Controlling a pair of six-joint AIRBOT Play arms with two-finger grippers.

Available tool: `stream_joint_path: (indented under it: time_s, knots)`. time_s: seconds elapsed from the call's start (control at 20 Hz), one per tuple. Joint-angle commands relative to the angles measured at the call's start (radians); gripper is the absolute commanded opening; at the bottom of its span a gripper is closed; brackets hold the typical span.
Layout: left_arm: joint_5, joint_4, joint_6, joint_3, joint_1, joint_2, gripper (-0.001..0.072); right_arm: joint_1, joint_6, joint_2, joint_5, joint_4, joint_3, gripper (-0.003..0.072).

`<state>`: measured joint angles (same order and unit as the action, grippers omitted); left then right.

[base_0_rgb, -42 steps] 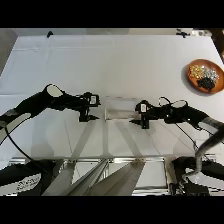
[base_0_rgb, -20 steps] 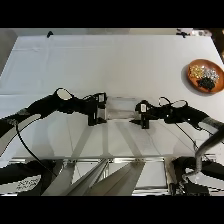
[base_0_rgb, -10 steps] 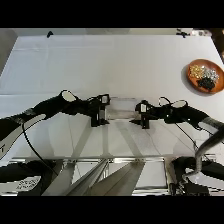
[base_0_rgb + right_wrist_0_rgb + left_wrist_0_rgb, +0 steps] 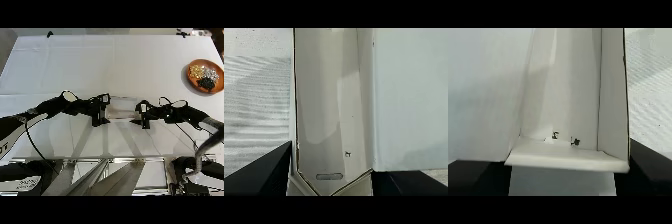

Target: Fold the box and place the chain.

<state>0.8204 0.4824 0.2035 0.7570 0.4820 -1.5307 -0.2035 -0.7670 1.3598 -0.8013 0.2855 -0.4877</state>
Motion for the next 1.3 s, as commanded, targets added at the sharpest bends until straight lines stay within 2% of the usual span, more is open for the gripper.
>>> stream_joint_path:
  time_s: [0.0,1.0,1.25]
  knots:
    - [-0.009,0.004,-0.002,0.0,0.001,-0.004,0.0254,-0.001,0.0,-0.001,0.001,-0.001,0.0,0.0407]
    - [-0.008,0.004,-0.002,0.0,0.0,-0.004,0.0254,-0.001,0.0,-0.001,-0.002,-0.001,0.0,0.0407]
    - [-0.008,0.004,-0.002,0.0,0.0,-0.004,0.0254,-0.001,0.014,-0.001,-0.107,0.001,0.0,0.0407]
